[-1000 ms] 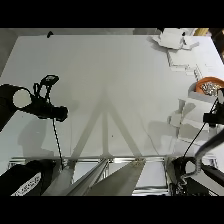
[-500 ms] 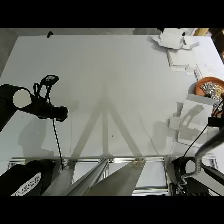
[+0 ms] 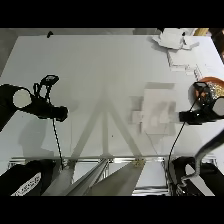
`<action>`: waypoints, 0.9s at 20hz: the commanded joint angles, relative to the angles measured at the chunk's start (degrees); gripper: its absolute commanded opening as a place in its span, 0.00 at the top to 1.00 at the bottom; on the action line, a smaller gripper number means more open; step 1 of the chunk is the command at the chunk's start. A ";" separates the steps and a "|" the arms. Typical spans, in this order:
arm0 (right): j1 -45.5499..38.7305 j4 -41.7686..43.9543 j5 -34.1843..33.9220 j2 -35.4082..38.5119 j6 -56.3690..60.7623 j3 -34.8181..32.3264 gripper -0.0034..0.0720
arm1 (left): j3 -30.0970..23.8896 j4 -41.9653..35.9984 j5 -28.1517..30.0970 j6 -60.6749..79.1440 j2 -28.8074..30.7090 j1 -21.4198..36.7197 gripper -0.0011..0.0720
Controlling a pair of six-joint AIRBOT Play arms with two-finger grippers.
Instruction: Fold the box and place the chain.
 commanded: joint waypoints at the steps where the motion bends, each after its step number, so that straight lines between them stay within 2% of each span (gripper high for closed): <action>1: 10.16 10.62 -5.51 6.14 0.28 -5.46 0.93 | -0.02 0.11 2.80 0.00 0.02 0.04 0.25; 6: 17.88 10.62 -8.74 6.36 2.86 -5.68 0.93 | -0.02 -3.69 5.22 -0.42 0.02 -0.11 0.25; 7: 18.32 10.62 -8.66 6.36 2.86 -5.70 0.93 | -0.02 -4.26 6.12 -0.33 -0.02 -0.20 0.27; 8: 18.43 10.67 -8.44 6.36 2.86 -5.70 0.93 | -0.02 -4.72 7.10 0.20 -0.17 -0.33 0.35; 10: 18.43 10.73 -7.82 6.36 2.86 -5.70 0.93 | -0.02 -12.35 9.77 10.19 -1.79 -0.50 0.34; 11: 18.43 10.86 -7.39 6.36 2.84 -5.68 0.93 | 0.00 -22.01 11.39 19.28 -3.61 -0.46 0.28; 12: 18.43 11.04 -6.93 6.36 2.84 -5.68 0.93 | 0.24 -32.79 12.41 29.07 -5.92 -0.46 0.28; 13: 18.43 11.08 -6.69 6.36 2.84 -5.68 0.93 | 1.53 -43.19 11.39 38.49 -9.40 -0.50 0.28; 14: 18.43 11.08 -6.49 6.36 2.84 -5.68 0.93 | 3.80 -50.31 8.66 43.60 -13.40 -0.50 0.28; 15: 18.43 11.06 -6.25 6.36 2.82 -5.68 0.93 | 7.30 -54.21 4.57 46.14 -18.43 -0.72 0.28; 16: 18.43 11.06 -5.99 6.36 2.82 -5.70 0.93 | 11.13 -54.93 1.38 47.12 -23.28 -1.25 0.25; 17: 18.43 11.06 -5.75 6.36 2.82 -5.68 0.93 | 15.32 -54.80 -1.68 47.67 -28.37 -2.05 0.14; 18: 18.43 11.06 -5.51 6.36 2.82 -5.68 0.93 | 18.93 -54.80 -3.87 47.74 -32.70 -2.86 0.11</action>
